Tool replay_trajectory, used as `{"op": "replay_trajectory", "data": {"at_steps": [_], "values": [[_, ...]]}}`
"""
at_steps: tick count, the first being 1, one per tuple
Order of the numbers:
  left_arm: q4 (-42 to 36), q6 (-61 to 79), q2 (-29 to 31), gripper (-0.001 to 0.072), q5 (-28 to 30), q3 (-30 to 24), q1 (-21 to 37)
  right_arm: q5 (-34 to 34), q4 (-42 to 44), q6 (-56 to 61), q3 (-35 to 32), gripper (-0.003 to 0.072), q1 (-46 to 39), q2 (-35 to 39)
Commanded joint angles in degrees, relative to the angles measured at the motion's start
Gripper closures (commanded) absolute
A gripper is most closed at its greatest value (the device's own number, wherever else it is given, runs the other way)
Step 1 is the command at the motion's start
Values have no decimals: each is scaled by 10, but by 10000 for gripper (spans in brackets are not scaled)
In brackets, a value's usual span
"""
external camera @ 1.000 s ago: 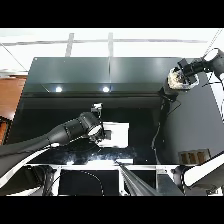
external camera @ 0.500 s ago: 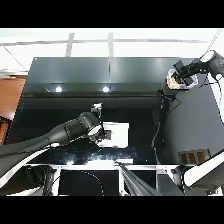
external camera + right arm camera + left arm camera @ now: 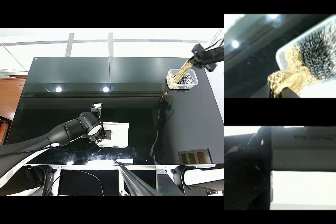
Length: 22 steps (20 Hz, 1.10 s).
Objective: Fold the box and place the chain.
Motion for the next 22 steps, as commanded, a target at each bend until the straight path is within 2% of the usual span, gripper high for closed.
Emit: {"op": "replay_trajectory", "data": {"at_steps": [1,10,13,15,18,22], "values": [[-4,0,0,679,0,0,0,21,17,-80,0,646,-12,81],[-7,0,0,679,0,0,0,99,77,-198,0,646,-20,271],[-7,0,0,678,0,0,0,131,94,-219,-10,646,8,336],[-7,0,0,679,0,0,0,151,87,-228,-58,647,53,391],[-7,0,0,679,0,0,0,175,81,-228,-175,647,133,477],[-7,0,0,678,0,0,0,209,85,-226,-319,647,204,529]]}}
